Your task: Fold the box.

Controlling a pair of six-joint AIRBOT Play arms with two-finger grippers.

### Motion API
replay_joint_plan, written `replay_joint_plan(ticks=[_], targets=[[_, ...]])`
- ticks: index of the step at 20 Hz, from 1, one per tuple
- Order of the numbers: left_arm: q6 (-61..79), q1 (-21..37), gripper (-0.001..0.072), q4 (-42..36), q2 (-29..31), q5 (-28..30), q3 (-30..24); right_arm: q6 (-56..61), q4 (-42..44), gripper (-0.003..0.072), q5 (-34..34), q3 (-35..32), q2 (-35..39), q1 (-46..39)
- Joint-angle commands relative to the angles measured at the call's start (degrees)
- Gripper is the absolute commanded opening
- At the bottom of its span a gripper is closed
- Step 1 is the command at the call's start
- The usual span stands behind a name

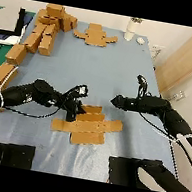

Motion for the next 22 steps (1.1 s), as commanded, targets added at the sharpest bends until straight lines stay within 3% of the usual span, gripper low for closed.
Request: replay_joint_plan(ticks=[1,8,22], targets=[[0.1,-0.1,0.0010,-0.2,0.0,0.3,-0.8,0.0,0.0,0.0303,0.0,0.0,0.0,0.0],[10.2,-0.9,0.0010,-5.0,4.6,9.3,-0.7,0.0,0.3,0.0303,0.3,0.0,0.0,0.0],[10.2,-3.2,0.0010,-6.7,2.8,8.3,-3.6,-0.1,1.1,0.0303,1.6,0.0,0.0,0.1]])
